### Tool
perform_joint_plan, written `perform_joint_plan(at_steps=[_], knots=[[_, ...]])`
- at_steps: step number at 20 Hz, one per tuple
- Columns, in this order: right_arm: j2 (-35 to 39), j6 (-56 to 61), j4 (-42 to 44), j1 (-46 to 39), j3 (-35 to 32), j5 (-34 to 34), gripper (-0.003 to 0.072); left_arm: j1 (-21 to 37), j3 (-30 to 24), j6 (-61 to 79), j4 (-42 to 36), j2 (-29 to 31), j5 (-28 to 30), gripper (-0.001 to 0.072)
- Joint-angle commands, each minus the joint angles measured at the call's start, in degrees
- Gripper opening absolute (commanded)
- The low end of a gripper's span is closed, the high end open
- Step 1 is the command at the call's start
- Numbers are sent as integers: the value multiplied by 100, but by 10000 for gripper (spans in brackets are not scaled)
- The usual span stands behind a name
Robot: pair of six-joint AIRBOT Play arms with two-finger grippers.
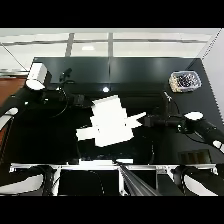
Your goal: Fold the box and place the chain.
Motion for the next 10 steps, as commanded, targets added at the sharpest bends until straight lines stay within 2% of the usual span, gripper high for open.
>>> perform_joint_plan(at_steps=[1, 5, 8, 10], knots=[[15, 31, 37, 256, -31, -120, 16, -13, 146, 979, -393, -776, -1104, 690], [15, 31, 35, 256, -31, -138, 16, -417, 315, 1762, -393, -1233, -1547, 690], [15, 28, 31, 254, -31, -160, 16, -752, 402, 2105, -59, -1429, -1585, 681], [15, 28, 9, 254, -28, -175, 16, -896, 516, 2105, 295, -1539, -1580, 543]])
